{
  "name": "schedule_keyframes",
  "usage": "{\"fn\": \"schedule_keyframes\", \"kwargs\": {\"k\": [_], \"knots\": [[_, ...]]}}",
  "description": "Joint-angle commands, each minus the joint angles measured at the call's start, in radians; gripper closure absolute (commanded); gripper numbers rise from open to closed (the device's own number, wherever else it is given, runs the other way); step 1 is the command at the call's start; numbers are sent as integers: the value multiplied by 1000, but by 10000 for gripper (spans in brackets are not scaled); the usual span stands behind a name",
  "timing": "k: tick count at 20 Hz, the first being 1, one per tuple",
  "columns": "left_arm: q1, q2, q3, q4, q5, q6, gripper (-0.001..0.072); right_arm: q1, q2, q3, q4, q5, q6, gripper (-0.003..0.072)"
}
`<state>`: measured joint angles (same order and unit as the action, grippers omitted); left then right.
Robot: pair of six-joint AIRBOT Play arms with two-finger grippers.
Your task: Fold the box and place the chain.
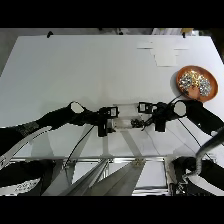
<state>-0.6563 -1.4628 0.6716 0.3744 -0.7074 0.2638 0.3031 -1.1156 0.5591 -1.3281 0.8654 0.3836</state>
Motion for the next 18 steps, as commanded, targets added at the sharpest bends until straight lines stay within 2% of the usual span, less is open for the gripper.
{"fn": "schedule_keyframes", "kwargs": {"k": [1, 2, 5, 9, 12, 14, 16, 18], "knots": [[0, 0, 0, 0, 0, 0, 501, -1, -5, 0, 2, 5, 0, 533], [0, 0, 0, 0, 0, 0, 501, -1, -14, 0, 2, 7, 0, 549], [0, 0, 0, 0, 0, 0, 501, -1, -33, 0, 5, 18, 1, 668], [0, 0, 0, 0, 0, 0, 501, -1, 9, 0, -29, 39, 12, 669], [0, 0, 0, 0, 0, 0, 501, -1, 102, 26, -36, 100, 29, 669], [0, 0, 0, 0, 0, 0, 501, -1, 147, 119, -29, 221, 61, 669], [0, 0, 0, 0, 0, 0, 501, -1, 152, 268, -4, 365, 151, 669], [0, 0, 0, 0, 0, 0, 501, -1, 152, 393, 47, 462, 227, 669]]}}
